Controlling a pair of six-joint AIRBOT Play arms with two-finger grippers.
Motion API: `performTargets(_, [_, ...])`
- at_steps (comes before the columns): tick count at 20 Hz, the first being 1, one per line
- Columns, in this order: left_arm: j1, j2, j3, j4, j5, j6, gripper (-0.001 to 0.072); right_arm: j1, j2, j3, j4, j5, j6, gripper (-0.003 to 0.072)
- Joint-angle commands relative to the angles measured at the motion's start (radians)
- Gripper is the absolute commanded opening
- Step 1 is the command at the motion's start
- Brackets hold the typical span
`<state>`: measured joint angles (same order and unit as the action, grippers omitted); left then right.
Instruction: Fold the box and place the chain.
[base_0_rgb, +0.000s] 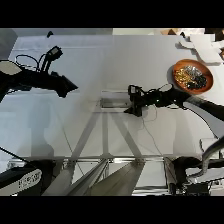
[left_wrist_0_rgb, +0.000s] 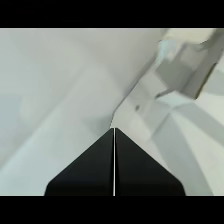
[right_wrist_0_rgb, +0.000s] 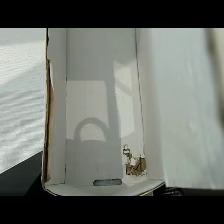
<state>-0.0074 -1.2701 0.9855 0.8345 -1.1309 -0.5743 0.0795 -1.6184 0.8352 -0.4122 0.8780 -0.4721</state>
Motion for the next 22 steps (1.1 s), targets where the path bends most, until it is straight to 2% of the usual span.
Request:
performTargets(1, [-0.002, -0.042, 0.0, 0.276, 0.015, -0.456, 0.0005, 0.0, 0.0, 0.0, 0.0, 0.0, 0.0, 0.0427])
performTargets(4, [-0.077, -0.126, 0.0, 0.26, 0.007, -0.509, 0.0006, 0.0, 0.0, 0.0, 0.0, 0.0, 0.0, 0.0427])
performTargets(8, [-0.153, -0.177, -0.005, 0.259, 0.062, -0.572, 0.0003, 0.0, 0.0, 0.0, 0.0, 0.0, 0.0, 0.0427])
performTargets(11, [-0.155, -0.185, -0.032, 0.237, 0.091, -0.616, 0.0003, 0.0, 0.0, 0.0, 0.0, 0.0, 0.0, 0.0427])
performTargets(15, [-0.154, -0.185, -0.076, 0.103, 0.08, -0.575, 0.0002, 0.0, 0.0, 0.0, 0.0, 0.0, 0.0, 0.0427])
performTargets(20, [-0.158, -0.185, -0.163, 0.001, 0.142, -0.566, 0.0003, 0.0, 0.0, 0.0, 0.0, 0.0, 0.0, 0.0427])
performTargets(22, [-0.158, -0.185, -0.191, -0.084, 0.142, -0.505, 0.0003, 0.0, 0.0, 0.0, 0.0, 0.0, 0.0, 0.0427])
